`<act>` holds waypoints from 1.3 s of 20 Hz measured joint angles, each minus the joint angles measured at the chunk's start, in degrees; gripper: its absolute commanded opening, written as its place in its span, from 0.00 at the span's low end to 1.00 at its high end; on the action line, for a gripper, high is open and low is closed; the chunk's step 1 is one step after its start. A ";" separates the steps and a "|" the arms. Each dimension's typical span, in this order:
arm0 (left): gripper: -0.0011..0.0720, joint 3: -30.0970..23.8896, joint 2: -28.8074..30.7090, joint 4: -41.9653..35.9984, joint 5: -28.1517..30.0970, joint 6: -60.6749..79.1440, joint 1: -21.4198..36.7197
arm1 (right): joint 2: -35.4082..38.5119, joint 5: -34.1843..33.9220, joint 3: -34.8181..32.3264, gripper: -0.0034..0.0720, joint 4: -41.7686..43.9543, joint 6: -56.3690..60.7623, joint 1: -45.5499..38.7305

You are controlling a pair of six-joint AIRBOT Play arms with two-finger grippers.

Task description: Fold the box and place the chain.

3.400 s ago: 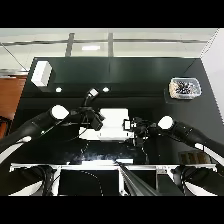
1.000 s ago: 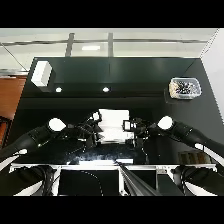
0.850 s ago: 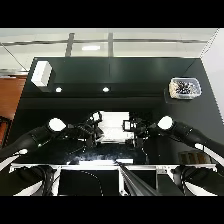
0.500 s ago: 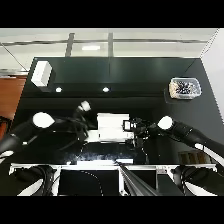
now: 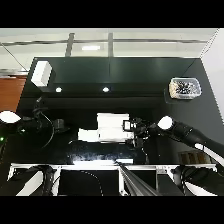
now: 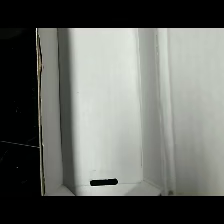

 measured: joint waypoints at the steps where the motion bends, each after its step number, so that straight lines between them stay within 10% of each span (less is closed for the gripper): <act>1: 0.05 -1.16 -1.79 -1.66 -0.55 -1.11 -0.26 | 0.00 0.00 0.00 0.60 0.00 0.00 0.00; 14: 0.06 -4.79 -12.00 -14.93 7.93 -0.92 -16.20 | 0.00 0.02 0.00 0.60 0.00 -0.02 0.00; 17: 0.30 -3.91 -12.11 -20.70 7.56 6.05 -16.85 | 0.00 0.02 0.00 0.60 0.00 0.00 0.00; 18: 0.70 -3.37 -12.00 -21.79 7.10 7.80 -16.98 | 0.00 0.02 0.00 0.60 0.00 0.00 0.00; 20: 0.98 -1.90 -11.85 -23.17 6.75 9.94 -17.14 | 0.00 0.02 0.00 0.60 0.00 0.00 0.00; 26: 0.95 3.91 -11.67 -20.59 3.74 12.02 -19.45 | 0.00 0.02 0.00 0.60 0.00 0.00 0.00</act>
